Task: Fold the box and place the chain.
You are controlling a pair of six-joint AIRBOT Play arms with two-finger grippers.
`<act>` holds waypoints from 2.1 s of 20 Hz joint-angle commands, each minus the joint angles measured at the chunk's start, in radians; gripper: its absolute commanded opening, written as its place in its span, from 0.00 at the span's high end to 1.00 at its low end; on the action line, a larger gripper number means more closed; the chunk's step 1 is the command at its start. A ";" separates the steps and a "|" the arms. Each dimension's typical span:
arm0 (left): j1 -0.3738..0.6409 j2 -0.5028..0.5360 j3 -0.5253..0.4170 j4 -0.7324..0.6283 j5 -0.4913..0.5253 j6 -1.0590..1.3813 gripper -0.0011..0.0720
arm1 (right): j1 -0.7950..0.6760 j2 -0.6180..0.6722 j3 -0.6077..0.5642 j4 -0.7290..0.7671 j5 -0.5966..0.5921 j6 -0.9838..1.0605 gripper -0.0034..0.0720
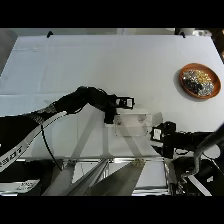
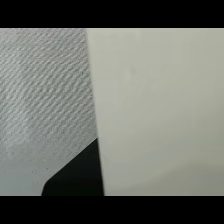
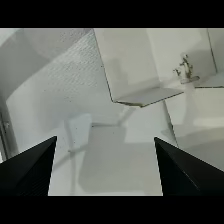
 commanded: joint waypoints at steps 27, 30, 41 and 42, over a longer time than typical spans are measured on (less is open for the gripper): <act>0.000 0.001 0.000 0.000 0.000 0.000 0.97 | 0.085 -0.138 -0.064 0.039 -0.478 -0.107 0.04; 0.000 0.001 0.000 0.000 0.000 0.000 0.97 | 0.054 -0.168 -0.027 0.041 -0.463 -0.106 0.04; 0.000 0.001 0.000 0.000 0.000 0.000 0.97 | -0.024 -0.360 0.082 0.143 -0.417 -0.276 0.03; 0.000 0.001 0.000 0.000 0.000 0.000 0.97 | -0.024 -0.360 0.082 0.152 -0.416 -0.290 0.03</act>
